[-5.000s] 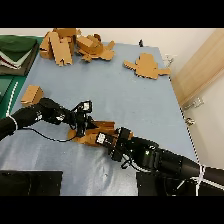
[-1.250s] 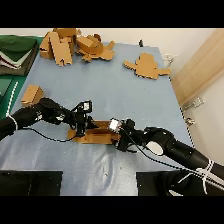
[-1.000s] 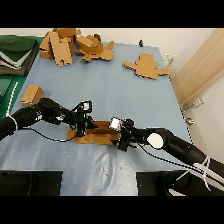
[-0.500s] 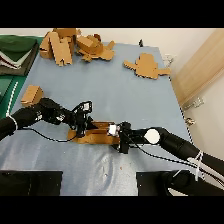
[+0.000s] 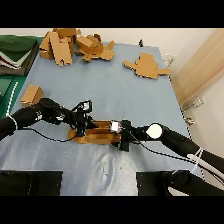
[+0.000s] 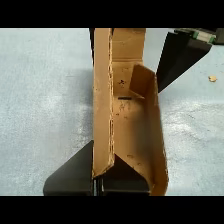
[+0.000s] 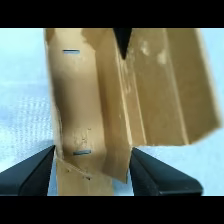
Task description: Fold the box.
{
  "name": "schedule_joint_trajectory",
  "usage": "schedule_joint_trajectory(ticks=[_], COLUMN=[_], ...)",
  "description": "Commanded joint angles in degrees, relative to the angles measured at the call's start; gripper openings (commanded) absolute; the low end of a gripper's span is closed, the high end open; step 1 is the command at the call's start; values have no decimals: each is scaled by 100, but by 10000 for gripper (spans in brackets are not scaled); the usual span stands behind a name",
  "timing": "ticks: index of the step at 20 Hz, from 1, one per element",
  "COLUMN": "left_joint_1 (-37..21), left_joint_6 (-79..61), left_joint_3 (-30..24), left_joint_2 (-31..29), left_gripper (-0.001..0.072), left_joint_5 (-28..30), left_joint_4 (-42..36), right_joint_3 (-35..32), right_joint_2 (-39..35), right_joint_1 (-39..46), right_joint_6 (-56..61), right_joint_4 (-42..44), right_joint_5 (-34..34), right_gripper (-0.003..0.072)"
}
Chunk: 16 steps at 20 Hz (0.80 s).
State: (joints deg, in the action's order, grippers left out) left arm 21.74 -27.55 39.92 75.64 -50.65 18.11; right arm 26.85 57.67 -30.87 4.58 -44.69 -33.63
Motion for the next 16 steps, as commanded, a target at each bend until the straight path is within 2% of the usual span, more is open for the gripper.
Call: schedule_joint_trajectory(ticks=[1, 7, 16], left_joint_1=[2, 2, 7], left_joint_6=[-2, -2, -2], left_joint_3=[0, 0, 0], left_joint_2=[2, 2, 2], left_gripper=[16, 16, 16], left_joint_5=[-37, -48, -50], left_joint_4=[9, 9, -7], right_joint_3=[166, 260, 262], right_joint_2=[227, 525, 715], right_joint_1=[162, 162, 162], right_joint_6=[-426, -763, -1137], right_joint_4=[409, 682, 678], right_joint_5=[-297, -748, -647], right_gripper=[703, 704, 703])
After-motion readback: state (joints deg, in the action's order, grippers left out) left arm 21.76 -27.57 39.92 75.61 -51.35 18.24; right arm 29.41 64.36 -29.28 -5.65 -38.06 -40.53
